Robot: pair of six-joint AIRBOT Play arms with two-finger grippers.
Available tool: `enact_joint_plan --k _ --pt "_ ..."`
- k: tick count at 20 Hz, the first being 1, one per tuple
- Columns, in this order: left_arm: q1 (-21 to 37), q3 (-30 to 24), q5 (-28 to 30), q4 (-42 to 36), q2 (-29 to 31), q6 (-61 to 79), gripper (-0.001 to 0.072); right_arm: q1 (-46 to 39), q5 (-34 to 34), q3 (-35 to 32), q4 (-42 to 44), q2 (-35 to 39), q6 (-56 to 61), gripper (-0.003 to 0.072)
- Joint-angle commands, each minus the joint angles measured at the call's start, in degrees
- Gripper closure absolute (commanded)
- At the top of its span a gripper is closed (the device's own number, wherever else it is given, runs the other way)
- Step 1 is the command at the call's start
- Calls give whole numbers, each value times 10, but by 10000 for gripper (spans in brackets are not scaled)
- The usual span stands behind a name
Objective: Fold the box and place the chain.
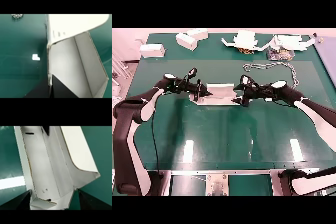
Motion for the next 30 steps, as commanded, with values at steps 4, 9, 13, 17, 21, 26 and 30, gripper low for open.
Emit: enact_joint_plan --k 4,9,13,17,21,26,30 --pt "0 0 -3 0 0 0 690 -23 59 43 2 -44 -1 0" --pt "0 0 -4 0 0 0 690 -24 111 80 -3 -83 -1 0" --pt "0 0 -4 0 0 0 690 -24 141 103 -8 -114 -6 0" --pt "0 0 -4 0 0 0 690 -23 141 112 -9 -137 -37 0" --pt "0 0 -4 0 0 0 690 -23 146 118 -9 -155 -57 0" --pt "0 0 -4 0 0 0 690 -23 171 132 -1 -160 -65 -1" --pt "0 0 -4 0 0 0 690 -23 194 153 -1 -180 -61 0"
